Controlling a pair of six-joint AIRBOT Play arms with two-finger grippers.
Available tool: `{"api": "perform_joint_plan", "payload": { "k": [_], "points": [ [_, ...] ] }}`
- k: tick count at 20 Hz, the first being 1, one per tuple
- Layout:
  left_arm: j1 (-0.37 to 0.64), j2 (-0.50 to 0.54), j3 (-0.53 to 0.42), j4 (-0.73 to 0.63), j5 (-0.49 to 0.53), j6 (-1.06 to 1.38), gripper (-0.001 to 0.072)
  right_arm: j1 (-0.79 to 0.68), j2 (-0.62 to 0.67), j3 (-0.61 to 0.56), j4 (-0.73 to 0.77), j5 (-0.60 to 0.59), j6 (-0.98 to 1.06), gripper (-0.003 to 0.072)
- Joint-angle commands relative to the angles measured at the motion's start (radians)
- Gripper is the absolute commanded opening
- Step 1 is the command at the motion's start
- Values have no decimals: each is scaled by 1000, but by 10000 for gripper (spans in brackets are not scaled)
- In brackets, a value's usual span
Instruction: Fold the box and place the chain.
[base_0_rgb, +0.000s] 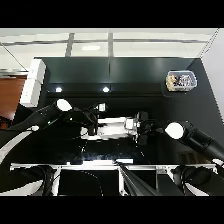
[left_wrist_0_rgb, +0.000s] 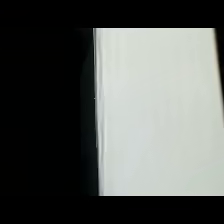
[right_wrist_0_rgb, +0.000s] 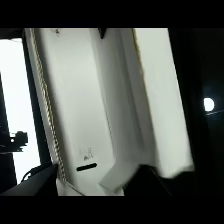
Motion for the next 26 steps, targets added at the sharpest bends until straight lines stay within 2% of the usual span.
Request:
{"api": "perform_joint_plan", "payload": {
  "k": [1,4,13,26],
  "points": [
    [0,0,1,1,-2,2,28,-51,0,1,3,16,5,635],
    [0,0,1,1,-2,2,28,-59,-21,1,61,41,-4,635],
    [0,0,1,1,-3,1,28,-62,-144,1,337,78,-331,635],
    [0,0,1,1,-5,1,28,-61,-266,2,385,91,-460,635]
  ]
}}
